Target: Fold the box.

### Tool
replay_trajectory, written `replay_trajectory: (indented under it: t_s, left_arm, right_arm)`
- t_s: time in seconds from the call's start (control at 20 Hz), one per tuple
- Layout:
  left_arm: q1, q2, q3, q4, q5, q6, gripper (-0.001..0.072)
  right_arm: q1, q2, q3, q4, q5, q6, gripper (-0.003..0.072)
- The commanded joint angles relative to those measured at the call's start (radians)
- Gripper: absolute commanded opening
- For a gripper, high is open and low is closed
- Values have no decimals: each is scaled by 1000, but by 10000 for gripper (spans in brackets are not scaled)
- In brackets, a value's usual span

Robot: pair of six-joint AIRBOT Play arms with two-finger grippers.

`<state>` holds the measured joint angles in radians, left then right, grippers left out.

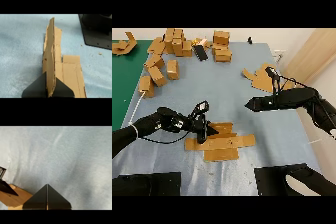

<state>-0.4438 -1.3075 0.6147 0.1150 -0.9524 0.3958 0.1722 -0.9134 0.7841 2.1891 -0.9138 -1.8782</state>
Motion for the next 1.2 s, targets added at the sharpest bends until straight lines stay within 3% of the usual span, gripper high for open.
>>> replay_trajectory:
  t_s: [0.0, 0.35, 0.55, 0.6, 0.65, 0.7, 0.8, 1.0, 1.15]
  left_arm:
    - [1, 0, 1, -2, -1, -3, 12]
    - [1, 0, 1, -2, -1, -3, 12]
    - [1, 0, 1, -2, -1, -3, 12]
    - [1, 0, 1, -2, -1, -3, 12]
    - [1, 0, 1, -2, -1, -3, 12]
    - [1, 0, 1, -2, -1, -3, 11]
    - [1, 0, 1, -2, -1, -3, 11]
    - [1, 0, 1, -2, -1, -3, 12]
    - [1, 0, 1, -2, -1, -3, 12]
  right_arm:
    - [59, 42, -38, -82, 0, 11, 5]
    - [416, 379, -320, -217, -14, 151, 5]
    - [731, 476, -375, -224, -29, 103, 7]
    - [811, 455, -382, -263, -25, 26, 99]
    - [871, 422, -388, -341, -10, -18, 367]
    - [916, 375, -391, -443, 3, -30, 576]
    - [951, 271, -391, -582, 35, -31, 596]
    - [951, 106, -388, -649, 97, -36, 596]
    - [952, 73, -383, -650, 154, -80, 596]
